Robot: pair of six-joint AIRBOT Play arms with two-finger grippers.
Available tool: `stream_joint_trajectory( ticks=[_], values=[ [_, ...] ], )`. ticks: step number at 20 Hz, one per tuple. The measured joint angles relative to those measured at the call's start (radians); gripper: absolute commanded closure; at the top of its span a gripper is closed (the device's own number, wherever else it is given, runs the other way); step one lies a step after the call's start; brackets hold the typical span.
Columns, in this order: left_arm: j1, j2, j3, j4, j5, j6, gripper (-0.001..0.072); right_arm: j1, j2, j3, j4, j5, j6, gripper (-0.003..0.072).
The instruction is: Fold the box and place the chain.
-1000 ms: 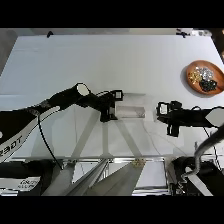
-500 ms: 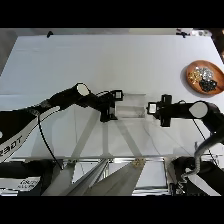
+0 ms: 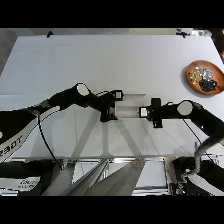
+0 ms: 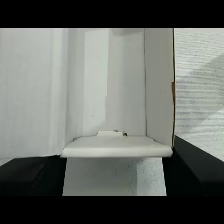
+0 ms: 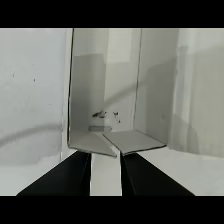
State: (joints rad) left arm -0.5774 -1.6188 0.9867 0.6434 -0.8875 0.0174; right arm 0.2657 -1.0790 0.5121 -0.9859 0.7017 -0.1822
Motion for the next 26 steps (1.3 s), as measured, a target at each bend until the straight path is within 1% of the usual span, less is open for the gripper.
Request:
stream_joint_trajectory(
  ticks=[1, 7, 14, 15, 17, 19, 20, 21, 24, 25, 26],
  values=[
    [0.0, 0.0, 0.0, 0.0, 0.0, 0.0, 0.0215, 0.001, -0.002, 0.0, 0.013, -0.006, -0.002, 0.0537],
    [0.0, 0.0, 0.0, 0.0, 0.0, 0.0, 0.0215, 0.006, -0.005, 0.0, 0.065, -0.024, -0.01, 0.0537],
    [0.0, 0.0, 0.0, 0.0, -0.001, 0.001, 0.0215, 0.057, -0.029, 0.0, 0.085, -0.045, -0.01, 0.0524],
    [0.0, 0.0, 0.0, 0.001, -0.001, 0.001, 0.0215, 0.06, -0.031, 0.0, 0.087, -0.045, -0.01, 0.049],
    [0.0, 0.0, 0.0, 0.0, -0.001, 0.0, 0.0215, 0.063, -0.034, 0.0, 0.089, -0.045, -0.01, 0.0366],
    [0.0, 0.0, 0.0, 0.0, 0.0, 0.0, 0.0215, 0.065, -0.035, 0.0, 0.091, -0.045, -0.01, 0.029],
    [0.0, 0.0, 0.0, 0.0, 0.0, 0.0, 0.0215, 0.066, -0.036, 0.0, 0.092, -0.049, -0.01, 0.0225],
    [0.0, 0.0, 0.0, 0.0, 0.0, 0.0, 0.0215, 0.066, -0.036, 0.0, 0.092, -0.054, -0.01, 0.0197],
    [0.0, 0.0, 0.0, 0.0, 0.0, 0.0, 0.0215, 0.067, -0.036, 0.0, 0.09, -0.072, -0.01, 0.0218],
    [0.0, 0.0, 0.0, 0.0, 0.0, -0.001, 0.0215, 0.067, -0.036, 0.0, 0.09, -0.079, -0.01, 0.0325],
    [0.0, 0.0, 0.0, 0.0, 0.0, -0.001, 0.0215, 0.067, -0.035, -0.001, 0.089, -0.087, -0.01, 0.0512]
  ],
)
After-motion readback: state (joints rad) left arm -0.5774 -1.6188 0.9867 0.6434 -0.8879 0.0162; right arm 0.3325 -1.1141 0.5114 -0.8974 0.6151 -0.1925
